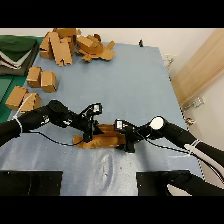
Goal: Fold the box.
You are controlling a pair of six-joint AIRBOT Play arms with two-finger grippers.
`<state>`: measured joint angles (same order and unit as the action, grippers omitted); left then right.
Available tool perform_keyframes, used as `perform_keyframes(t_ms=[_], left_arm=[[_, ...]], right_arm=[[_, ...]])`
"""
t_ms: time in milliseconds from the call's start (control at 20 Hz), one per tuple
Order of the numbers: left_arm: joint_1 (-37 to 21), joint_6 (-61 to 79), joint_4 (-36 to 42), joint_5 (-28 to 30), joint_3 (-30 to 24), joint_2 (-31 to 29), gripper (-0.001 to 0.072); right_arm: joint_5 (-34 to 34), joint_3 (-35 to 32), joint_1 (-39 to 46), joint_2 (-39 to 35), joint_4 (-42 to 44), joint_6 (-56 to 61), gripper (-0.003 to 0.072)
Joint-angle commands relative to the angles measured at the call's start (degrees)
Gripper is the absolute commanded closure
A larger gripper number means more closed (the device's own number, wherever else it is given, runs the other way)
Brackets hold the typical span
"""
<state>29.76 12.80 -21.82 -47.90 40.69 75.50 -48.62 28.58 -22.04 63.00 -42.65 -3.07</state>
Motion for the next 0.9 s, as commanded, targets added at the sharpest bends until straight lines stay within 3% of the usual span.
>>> perform_keyframes(t_ms=[0,150,850], left_arm=[[0.02,0.02,-0.04,-0.04,-0.02,0.04,0.0694],[0.02,0.02,-0.04,-0.04,-0.02,0.04,0.0694],[0.02,0.02,-0.04,-0.04,-0.02,0.04,0.0694]], right_arm=[[1.42,0.02,0.02,0.61,0.02,-0.02,-0.003],[4.0,0.04,0.02,0.61,0.04,-0.02,-0.0029],[4.15,0.02,-1.29,2.56,0.02,-0.02,-0.002]])
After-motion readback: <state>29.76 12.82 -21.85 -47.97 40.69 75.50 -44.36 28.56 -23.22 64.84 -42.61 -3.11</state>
